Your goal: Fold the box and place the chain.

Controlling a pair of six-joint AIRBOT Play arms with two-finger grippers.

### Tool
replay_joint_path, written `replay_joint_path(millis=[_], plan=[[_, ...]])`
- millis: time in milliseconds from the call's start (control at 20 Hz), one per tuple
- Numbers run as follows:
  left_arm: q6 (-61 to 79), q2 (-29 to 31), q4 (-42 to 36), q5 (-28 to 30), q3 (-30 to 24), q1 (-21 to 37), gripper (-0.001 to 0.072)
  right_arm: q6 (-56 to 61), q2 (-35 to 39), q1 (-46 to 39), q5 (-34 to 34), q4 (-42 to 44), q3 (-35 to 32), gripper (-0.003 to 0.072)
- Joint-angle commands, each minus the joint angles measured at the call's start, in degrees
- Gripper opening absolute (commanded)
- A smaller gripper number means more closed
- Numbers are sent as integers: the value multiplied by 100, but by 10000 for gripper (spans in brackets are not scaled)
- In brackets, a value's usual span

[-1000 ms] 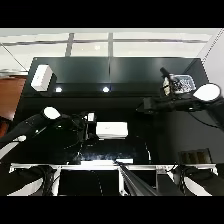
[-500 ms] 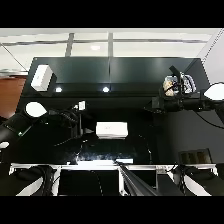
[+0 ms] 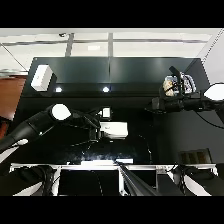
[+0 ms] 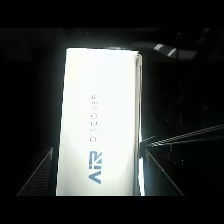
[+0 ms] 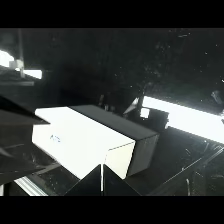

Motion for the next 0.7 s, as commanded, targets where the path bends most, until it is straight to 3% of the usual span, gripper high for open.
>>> replay_joint_path(millis=[0, 650], plan=[[-4, -258, -111, 243, 33, -181, 709, -2, 4, 0, 0, -35, -2, 32], [-4, -564, -92, 269, 22, -199, 710, -2, 4, 0, -2, -70, -2, 32]])
